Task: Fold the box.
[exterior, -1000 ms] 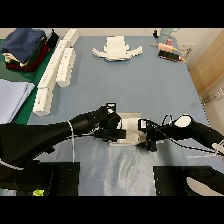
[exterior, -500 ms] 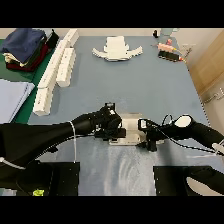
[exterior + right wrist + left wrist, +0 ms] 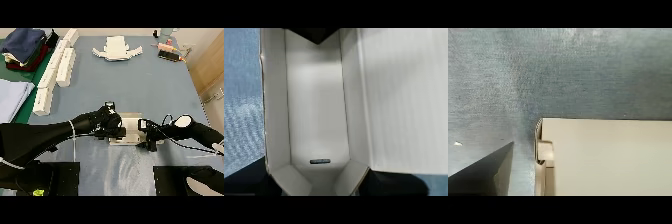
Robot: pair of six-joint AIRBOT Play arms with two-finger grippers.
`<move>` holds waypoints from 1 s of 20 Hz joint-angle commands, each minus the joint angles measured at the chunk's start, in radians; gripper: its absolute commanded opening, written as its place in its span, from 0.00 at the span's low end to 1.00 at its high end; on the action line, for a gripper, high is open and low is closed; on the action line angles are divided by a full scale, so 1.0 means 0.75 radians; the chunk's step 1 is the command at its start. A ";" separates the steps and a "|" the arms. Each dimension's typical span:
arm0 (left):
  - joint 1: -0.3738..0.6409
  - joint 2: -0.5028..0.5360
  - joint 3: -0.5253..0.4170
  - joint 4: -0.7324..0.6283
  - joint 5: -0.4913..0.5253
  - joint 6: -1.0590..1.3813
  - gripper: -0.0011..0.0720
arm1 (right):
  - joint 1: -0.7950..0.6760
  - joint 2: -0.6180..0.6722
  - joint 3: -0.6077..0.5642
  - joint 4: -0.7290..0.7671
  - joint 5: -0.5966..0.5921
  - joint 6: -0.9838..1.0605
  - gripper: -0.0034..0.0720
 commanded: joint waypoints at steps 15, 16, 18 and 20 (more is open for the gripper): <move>0.234 0.382 0.151 -0.010 -0.665 0.530 0.03 | 0.001 0.001 0.001 -0.001 0.001 0.000 0.85; 0.254 0.389 0.151 -0.010 -0.655 0.576 0.03 | 0.001 0.001 0.001 -0.001 0.001 0.000 0.85; 0.267 0.385 0.151 0.003 -0.557 0.660 0.04 | 0.001 0.001 0.001 -0.001 0.001 0.000 0.85; 0.251 0.381 0.150 0.012 -0.425 0.806 0.04 | 0.001 0.001 0.001 -0.001 0.001 0.000 0.85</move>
